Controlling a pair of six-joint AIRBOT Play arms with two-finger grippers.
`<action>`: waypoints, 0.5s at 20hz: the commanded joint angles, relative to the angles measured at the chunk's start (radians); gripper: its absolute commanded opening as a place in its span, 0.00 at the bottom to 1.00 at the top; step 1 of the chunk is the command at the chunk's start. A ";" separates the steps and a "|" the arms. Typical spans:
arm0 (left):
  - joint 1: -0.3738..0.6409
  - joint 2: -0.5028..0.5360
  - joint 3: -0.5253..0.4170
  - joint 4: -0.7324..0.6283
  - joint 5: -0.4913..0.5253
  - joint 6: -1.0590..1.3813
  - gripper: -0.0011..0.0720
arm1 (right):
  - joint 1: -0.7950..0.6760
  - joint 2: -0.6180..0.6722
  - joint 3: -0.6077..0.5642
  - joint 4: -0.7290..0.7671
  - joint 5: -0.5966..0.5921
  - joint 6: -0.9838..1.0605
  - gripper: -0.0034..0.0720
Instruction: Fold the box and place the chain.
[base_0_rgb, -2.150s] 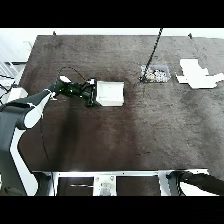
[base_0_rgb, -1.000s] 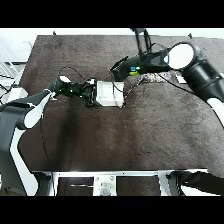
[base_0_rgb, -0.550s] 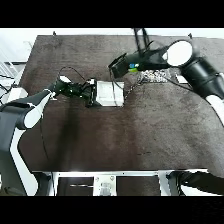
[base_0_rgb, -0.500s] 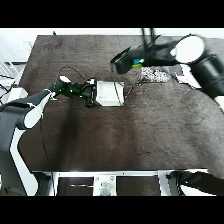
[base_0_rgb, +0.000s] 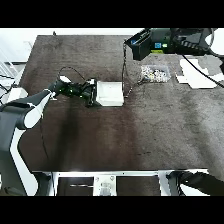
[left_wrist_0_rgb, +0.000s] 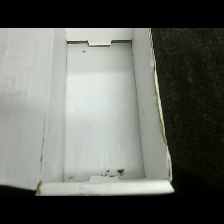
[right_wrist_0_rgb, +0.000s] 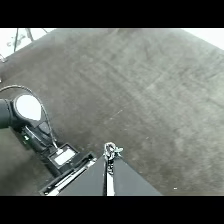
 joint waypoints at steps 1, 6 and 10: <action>0.001 0.001 0.000 0.000 0.000 0.000 0.51 | 0.015 -0.039 -0.012 0.048 -0.002 0.000 0.05; 0.001 0.001 0.000 0.000 0.000 0.000 0.51 | 0.053 -0.091 -0.033 0.048 -0.002 0.002 0.05; 0.001 0.001 0.000 0.000 -0.001 0.000 0.51 | 0.017 -0.077 -0.035 -0.083 0.017 0.074 0.05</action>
